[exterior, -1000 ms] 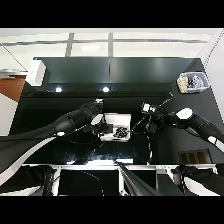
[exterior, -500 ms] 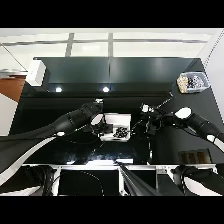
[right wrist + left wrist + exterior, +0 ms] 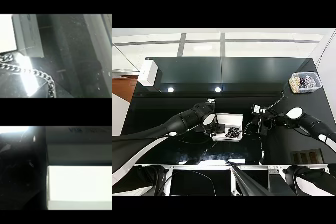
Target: Fold the box and place the chain.
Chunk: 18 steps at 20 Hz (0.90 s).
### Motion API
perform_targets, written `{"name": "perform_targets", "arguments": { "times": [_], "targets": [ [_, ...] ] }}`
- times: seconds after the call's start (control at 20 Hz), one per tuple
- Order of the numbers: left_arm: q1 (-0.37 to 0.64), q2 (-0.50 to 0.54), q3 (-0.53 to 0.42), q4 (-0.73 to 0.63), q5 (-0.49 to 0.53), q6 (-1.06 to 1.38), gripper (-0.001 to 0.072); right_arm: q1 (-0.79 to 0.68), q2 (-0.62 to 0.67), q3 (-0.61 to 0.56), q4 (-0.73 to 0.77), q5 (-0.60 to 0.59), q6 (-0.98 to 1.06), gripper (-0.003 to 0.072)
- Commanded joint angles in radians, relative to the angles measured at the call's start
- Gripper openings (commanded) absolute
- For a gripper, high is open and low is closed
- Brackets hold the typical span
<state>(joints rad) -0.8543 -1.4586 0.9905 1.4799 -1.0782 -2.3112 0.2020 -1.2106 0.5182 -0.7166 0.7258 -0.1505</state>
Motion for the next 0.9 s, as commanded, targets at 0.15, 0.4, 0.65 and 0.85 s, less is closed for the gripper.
{"name": "perform_targets", "arguments": {
  "times": [0.15, 0.4, 0.65, 0.85],
  "targets": [
    [0.001, -0.001, 0.000, 0.000, 0.000, 0.000, 0.0032, -0.002, 0.113, 0.020, 0.001, 0.017, 0.197, 0.0062],
    [0.001, -0.001, 0.000, 0.000, 0.000, 0.000, 0.0031, -0.002, 0.352, 0.043, 0.001, 0.158, 0.423, 0.0061],
    [0.001, -0.001, 0.000, 0.000, 0.000, 0.000, 0.0032, -0.002, 0.553, 0.195, 0.002, 0.250, 0.579, 0.0061],
    [0.001, -0.001, 0.000, 0.000, 0.000, 0.000, 0.0032, 0.000, 0.589, 0.406, 0.011, 0.345, 0.779, 0.0061]
  ]
}}
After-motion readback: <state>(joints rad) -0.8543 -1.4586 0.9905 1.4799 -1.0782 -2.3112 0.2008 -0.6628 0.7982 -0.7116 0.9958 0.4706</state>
